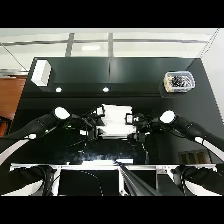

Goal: Fold the box and place the chain.

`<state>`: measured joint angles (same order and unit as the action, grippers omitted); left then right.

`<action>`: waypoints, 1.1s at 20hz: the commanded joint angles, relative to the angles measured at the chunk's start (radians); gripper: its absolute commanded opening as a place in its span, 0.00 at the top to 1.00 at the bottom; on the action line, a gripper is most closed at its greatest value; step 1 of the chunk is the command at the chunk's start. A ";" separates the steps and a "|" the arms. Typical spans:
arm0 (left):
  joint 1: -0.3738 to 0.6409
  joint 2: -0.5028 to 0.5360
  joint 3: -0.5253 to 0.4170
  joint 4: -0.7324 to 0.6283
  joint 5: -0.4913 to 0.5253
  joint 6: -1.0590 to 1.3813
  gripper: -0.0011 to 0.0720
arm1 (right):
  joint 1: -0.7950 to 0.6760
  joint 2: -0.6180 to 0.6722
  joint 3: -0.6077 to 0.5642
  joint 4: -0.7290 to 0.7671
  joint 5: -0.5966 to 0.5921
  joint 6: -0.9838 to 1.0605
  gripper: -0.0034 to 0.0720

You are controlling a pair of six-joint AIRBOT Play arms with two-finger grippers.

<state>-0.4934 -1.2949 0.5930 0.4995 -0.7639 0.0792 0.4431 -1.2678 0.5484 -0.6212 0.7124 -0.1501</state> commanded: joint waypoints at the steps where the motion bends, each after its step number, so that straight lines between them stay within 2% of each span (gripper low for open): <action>1: -0.004 -0.002 0.000 -0.003 -0.003 -0.005 0.30 | 0.000 0.000 0.000 0.000 0.001 0.000 0.38; 2: -0.005 -0.002 0.000 -0.003 -0.003 -0.005 0.44 | 0.000 0.000 0.000 0.000 0.001 0.000 0.38; 3: -0.004 -0.002 0.000 -0.003 -0.003 -0.005 0.52 | 0.000 0.000 0.000 0.000 0.001 0.000 0.38; 4: -0.004 -0.002 0.000 -0.003 -0.003 -0.004 0.46 | 0.000 0.000 0.000 0.000 0.001 0.000 0.38; 5: -0.004 -0.002 0.000 -0.002 -0.004 -0.005 0.47 | 0.000 0.000 0.000 0.000 0.001 0.000 0.38; 6: -0.002 0.001 0.000 0.002 -0.004 -0.005 0.71 | 0.000 0.000 0.000 0.000 0.001 0.000 0.38; 7: 0.005 0.011 0.008 0.040 -0.012 -0.017 0.87 | 0.000 0.000 0.000 0.000 0.001 0.000 0.38; 9: 0.047 0.058 0.029 0.135 -0.048 -0.174 0.95 | 0.000 0.000 0.000 0.000 0.001 0.000 0.38; 13: 0.249 0.240 0.035 0.336 -0.134 -0.558 0.95 | 0.000 0.000 0.000 0.000 0.000 0.000 0.38; 16: 0.478 0.266 0.030 0.417 -0.233 -1.019 0.95 | 0.000 0.000 0.000 0.000 0.000 0.000 0.38; 18: 0.610 0.230 -0.003 0.388 -0.331 -1.210 0.95 | 0.000 0.000 0.000 0.000 0.000 0.000 0.38; 19: 0.665 0.206 -0.034 0.330 -0.373 -1.228 0.95 | 0.000 0.000 0.000 0.000 0.000 0.000 0.38; 22: 0.718 0.115 -0.113 0.185 -0.425 -1.152 0.95 | 0.000 0.000 0.000 0.000 0.000 0.000 0.38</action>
